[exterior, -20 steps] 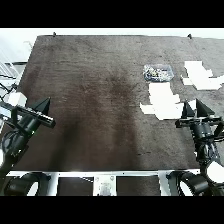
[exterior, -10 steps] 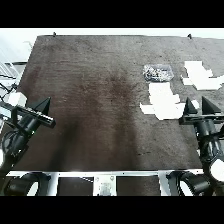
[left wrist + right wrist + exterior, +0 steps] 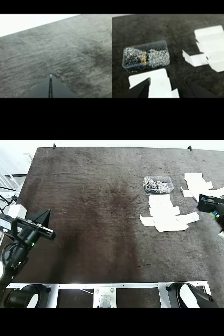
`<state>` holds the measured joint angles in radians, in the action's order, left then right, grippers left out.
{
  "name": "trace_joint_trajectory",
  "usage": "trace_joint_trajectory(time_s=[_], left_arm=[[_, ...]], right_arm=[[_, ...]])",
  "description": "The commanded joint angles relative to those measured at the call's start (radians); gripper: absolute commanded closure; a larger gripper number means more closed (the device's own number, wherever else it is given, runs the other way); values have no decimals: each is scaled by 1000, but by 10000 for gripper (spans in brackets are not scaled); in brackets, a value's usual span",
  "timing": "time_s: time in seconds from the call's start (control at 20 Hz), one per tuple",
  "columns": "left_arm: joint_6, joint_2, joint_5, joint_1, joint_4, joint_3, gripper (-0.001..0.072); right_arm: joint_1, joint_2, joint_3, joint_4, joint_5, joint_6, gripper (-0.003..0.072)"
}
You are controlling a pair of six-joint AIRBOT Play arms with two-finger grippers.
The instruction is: Fold the box and place the chain.
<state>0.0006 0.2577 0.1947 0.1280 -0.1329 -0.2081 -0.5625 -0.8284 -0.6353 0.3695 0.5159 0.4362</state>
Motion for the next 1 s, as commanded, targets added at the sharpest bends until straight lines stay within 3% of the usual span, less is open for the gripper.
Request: trace_joint_trajectory(time_s=[0.0,0.2,0.4,0.75,0.95], left_arm=[[0,-1,0,0,0,0,691],[0,-1,0,0,0,0,691],[0,-1,-1,0,0,0,691],[0,-1,-1,0,0,0,690],[0,-1,-1,0,0,0,691]], right_arm=[[-275,-283,-256,154,478,181,163],[-309,-562,-580,409,760,285,164],[-282,-756,-795,567,863,332,160],[-265,-935,-930,631,882,329,143],[-226,-1044,-991,628,952,327,143]])
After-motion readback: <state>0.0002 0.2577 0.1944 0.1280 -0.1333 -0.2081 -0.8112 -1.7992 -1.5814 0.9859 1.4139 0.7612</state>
